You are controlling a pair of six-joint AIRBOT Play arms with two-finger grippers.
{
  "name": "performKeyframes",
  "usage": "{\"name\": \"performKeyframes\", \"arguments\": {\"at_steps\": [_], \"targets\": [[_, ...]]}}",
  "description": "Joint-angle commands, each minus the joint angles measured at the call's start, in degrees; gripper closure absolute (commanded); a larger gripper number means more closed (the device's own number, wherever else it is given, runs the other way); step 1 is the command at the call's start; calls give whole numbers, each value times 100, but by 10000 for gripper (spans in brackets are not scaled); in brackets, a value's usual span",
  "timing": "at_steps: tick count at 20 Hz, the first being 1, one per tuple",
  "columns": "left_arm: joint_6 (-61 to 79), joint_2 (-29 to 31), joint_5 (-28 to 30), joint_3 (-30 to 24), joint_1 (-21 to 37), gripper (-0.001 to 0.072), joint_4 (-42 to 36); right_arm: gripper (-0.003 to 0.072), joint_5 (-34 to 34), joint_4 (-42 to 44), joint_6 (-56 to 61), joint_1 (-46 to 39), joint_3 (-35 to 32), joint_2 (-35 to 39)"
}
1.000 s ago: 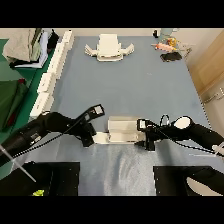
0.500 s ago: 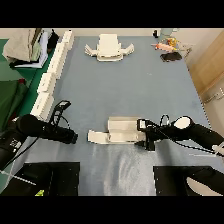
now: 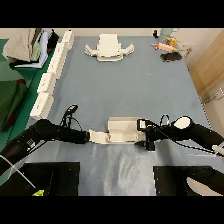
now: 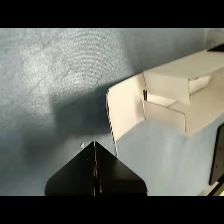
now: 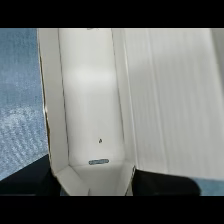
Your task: Fold the box.
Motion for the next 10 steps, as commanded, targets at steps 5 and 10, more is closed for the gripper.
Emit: {"name": "performKeyframes", "arguments": {"at_steps": [5, 10], "targets": [[527, 20, 343, -9, -345, 693, -1421, 218, 0, 2, 0, -2, 4, 4], [538, 72, 420, -9, -345, 167, -1469, 218, 0, 2, 0, -2, 4, 4]]}}
